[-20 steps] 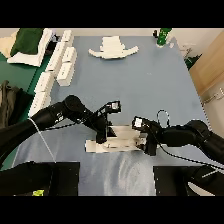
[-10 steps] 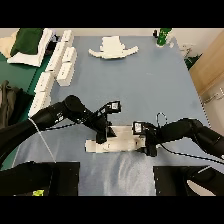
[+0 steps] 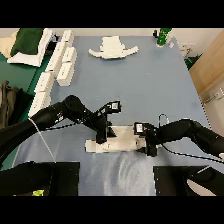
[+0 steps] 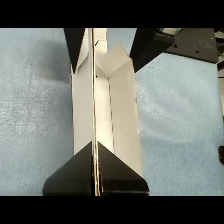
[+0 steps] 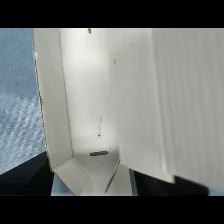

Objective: Fold the box.

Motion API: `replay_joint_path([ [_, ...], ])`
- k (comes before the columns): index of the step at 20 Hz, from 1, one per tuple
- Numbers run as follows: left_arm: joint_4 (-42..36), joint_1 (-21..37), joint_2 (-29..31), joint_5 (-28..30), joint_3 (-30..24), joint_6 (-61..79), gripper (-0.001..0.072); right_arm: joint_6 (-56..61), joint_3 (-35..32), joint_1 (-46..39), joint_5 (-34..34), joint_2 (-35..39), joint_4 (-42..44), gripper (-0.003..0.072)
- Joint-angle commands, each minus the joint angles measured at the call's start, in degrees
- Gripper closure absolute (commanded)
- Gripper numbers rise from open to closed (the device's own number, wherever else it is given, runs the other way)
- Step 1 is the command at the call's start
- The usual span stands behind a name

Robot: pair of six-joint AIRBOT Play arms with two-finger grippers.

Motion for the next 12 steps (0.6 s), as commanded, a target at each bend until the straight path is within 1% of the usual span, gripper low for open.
replay_joint_path([
  [1,0.02,0.02,-0.02,0.02,0.0,0.0,0.0694,-0.35,-0.09,-0.02,2.82,-1.66,0.61,-0.0023],
  [5,0.02,0.02,-0.02,0.02,0.0,0.0,0.0694,-0.35,-0.31,0.09,2.75,-2.54,0.66,-0.0022],
  [8,0.02,0.02,-0.02,0.02,0.0,0.0,0.0695,-0.35,-2.27,0.09,3.85,-2.51,0.83,-0.0022],
  [12,0.02,0.02,-0.02,0.02,0.0,0.0,0.0694,-0.35,-2.29,0.11,4.81,-2.23,0.83,-0.0021],
])
